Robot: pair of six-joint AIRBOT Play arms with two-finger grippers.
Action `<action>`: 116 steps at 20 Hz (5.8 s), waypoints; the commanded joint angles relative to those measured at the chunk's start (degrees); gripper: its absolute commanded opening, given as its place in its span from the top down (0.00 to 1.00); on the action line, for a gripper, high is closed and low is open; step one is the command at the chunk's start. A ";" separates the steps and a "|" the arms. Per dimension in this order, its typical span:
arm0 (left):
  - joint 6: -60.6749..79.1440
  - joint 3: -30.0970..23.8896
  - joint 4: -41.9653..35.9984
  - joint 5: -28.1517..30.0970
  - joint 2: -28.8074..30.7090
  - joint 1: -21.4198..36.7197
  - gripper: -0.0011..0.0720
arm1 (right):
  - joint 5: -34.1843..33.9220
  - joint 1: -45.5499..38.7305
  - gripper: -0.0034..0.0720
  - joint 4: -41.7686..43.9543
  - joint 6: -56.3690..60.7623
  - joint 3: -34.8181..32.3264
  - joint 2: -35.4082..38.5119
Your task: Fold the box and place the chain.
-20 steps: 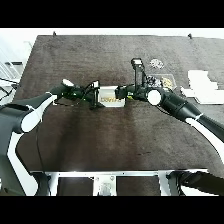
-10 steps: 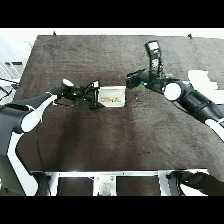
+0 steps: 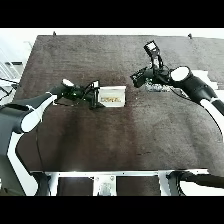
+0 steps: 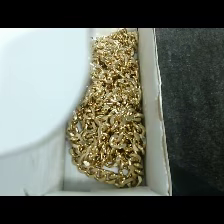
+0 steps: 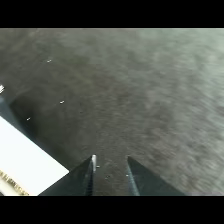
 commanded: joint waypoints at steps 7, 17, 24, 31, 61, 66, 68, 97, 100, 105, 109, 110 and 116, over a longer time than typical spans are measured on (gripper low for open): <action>0.02 0.04 0.02 0.07 0.02 0.02 0.90 | 30.27 -3.65 0.57 14.71 -17.57 16.39 -18.03; 0.02 0.04 0.02 0.07 0.02 0.02 0.90 | 33.03 3.43 0.57 3.50 -17.53 17.55 -19.45; 0.02 0.04 0.02 0.07 0.02 0.02 0.90 | 31.95 4.13 0.49 1.73 -17.57 20.31 -19.41; 0.02 0.04 0.02 0.07 0.02 0.02 0.90 | 29.09 4.37 0.49 2.45 -17.77 24.79 -19.52; 0.02 0.04 0.02 0.07 0.02 0.02 0.90 | 27.30 5.44 0.44 -2.16 -16.65 23.12 -22.29; 0.02 0.04 0.02 0.09 0.02 0.02 0.90 | 30.10 5.42 0.57 -1.44 -16.68 23.10 -20.35; 0.02 0.04 0.02 0.07 0.02 0.02 0.90 | 30.84 5.42 0.60 -1.57 -16.65 23.06 -20.26; 0.02 0.04 0.02 0.07 0.02 0.02 0.90 | 24.50 7.06 0.72 -3.80 -14.08 18.93 -19.30; 0.02 0.04 0.02 0.07 0.02 0.02 0.90 | 24.59 6.95 0.72 -3.93 -14.08 18.91 -18.36; 0.02 0.04 0.02 0.09 0.02 0.02 0.90 | 23.89 7.06 0.61 -4.33 -14.10 15.56 -18.36; 0.02 0.04 0.02 0.09 0.02 0.02 0.90 | 20.57 7.10 0.62 -4.24 -14.05 14.45 -18.36; 0.02 0.04 0.02 0.09 0.02 0.02 0.90 | 21.33 7.26 0.65 -4.11 -14.05 14.43 -18.36; 0.02 0.04 0.02 0.09 0.02 0.02 0.90 | 18.75 7.39 0.69 -4.07 -14.08 16.02 -17.44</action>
